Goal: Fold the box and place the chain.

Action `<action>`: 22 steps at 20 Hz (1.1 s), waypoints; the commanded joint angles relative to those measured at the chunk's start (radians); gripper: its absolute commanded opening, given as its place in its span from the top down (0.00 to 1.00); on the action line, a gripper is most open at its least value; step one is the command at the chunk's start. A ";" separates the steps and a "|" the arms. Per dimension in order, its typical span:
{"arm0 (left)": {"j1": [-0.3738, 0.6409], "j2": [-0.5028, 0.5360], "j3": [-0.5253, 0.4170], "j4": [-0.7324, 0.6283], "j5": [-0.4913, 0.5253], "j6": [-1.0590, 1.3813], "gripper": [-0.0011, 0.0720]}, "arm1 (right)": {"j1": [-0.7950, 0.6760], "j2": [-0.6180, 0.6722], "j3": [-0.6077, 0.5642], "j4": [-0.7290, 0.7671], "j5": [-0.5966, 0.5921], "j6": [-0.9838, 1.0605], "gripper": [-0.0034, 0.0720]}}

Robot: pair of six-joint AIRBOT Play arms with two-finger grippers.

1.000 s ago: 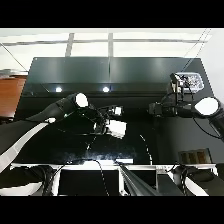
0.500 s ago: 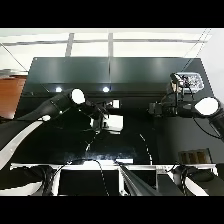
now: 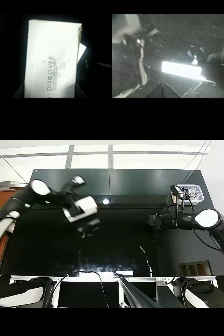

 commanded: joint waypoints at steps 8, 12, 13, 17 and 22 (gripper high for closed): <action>0.492 -0.320 0.391 0.022 0.088 -0.220 0.29 | 0.000 0.000 0.001 0.001 -0.003 0.020 0.93; 0.504 -0.497 0.587 0.059 0.097 -0.270 0.29 | 0.000 0.000 0.001 0.002 -0.006 0.034 0.93; 0.504 -0.541 0.641 0.059 0.097 -0.274 0.29 | 0.000 0.000 0.001 0.005 -0.006 0.034 0.93; 0.504 -0.661 0.804 0.065 0.070 -0.341 0.29 | 0.000 0.000 0.001 0.009 -0.006 0.041 0.93; 0.501 -0.693 0.854 0.071 0.015 -0.383 0.00 | 0.000 0.000 0.001 0.008 -0.027 0.048 0.93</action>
